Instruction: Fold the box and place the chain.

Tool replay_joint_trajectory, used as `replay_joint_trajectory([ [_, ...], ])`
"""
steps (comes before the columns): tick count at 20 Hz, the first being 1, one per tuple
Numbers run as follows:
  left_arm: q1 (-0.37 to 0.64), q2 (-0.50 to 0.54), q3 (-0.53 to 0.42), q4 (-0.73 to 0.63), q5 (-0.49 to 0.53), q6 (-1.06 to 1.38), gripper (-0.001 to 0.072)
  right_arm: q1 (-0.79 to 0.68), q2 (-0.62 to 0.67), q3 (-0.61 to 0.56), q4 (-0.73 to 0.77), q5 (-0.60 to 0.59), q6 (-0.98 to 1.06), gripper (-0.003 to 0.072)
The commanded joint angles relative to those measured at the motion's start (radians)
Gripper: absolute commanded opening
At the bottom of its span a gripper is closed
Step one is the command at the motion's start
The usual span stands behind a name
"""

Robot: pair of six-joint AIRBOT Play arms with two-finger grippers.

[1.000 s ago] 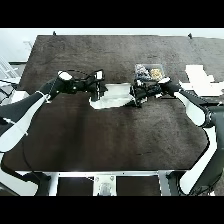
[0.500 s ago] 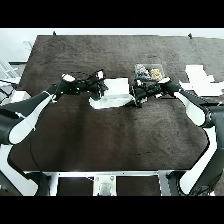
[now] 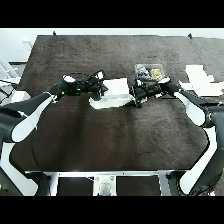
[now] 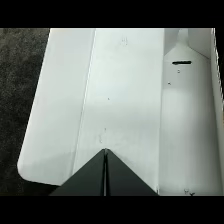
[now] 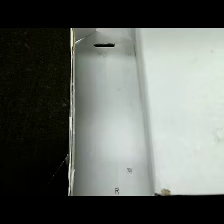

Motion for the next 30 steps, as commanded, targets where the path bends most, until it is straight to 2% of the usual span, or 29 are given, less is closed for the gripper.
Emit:
replay_joint_trajectory([
  [1, -0.001, -0.015, 0.001, 0.0, -0.014, 0.0, 0.0016, 0.001, 0.0, 0.0, 0.0, 0.0, 0.0, 0.0506],
  [7, 0.0, -0.026, 0.022, 0.001, -0.025, 0.001, 0.0018, 0.001, 0.0, 0.0, 0.0, 0.0, 0.0, 0.0507],
  [10, 0.008, 0.015, 0.024, 0.024, -0.027, 0.007, 0.0021, 0.001, 0.0, 0.0, -0.001, 0.0, 0.0, 0.0506],
  [13, 0.028, 0.085, 0.024, 0.117, -0.097, -0.059, 0.0023, 0.001, 0.0, 0.0, 0.0, 0.0, 0.0, 0.0506],
  [14, 0.032, 0.105, 0.025, 0.171, -0.133, -0.087, 0.0058, 0.001, 0.0, 0.0, 0.0, 0.0, 0.0, 0.0506],
  [15, 0.033, 0.118, 0.026, 0.235, -0.181, -0.114, 0.0356, 0.001, 0.0, 0.0, 0.0, -0.001, 0.0, 0.0506],
  [16, 0.033, 0.132, 0.026, 0.28, -0.209, -0.161, 0.0585, 0.001, 0.0, 0.0, 0.0, 0.0, 0.0, 0.0506],
  [17, 0.033, 0.14, 0.026, 0.325, -0.228, -0.219, 0.0613, 0.001, 0.0, 0.0, 0.0, 0.0, 0.0, 0.0506],
  [21, 0.033, 0.145, 0.026, 0.444, -0.291, -0.336, 0.0613, 0.001, 0.0, 0.0, 0.0, 0.0, 0.0, 0.0506],
  [24, 0.033, 0.145, 0.026, 0.508, -0.289, -0.399, 0.0612, 0.001, 0.0, 0.0, 0.0, 0.0, 0.0, 0.0506],
  [30, -0.002, 0.12, 0.023, 0.539, -0.249, -0.43, 0.0603, 0.001, 0.0, 0.0, 0.0, 0.0, 0.0, 0.0506],
])
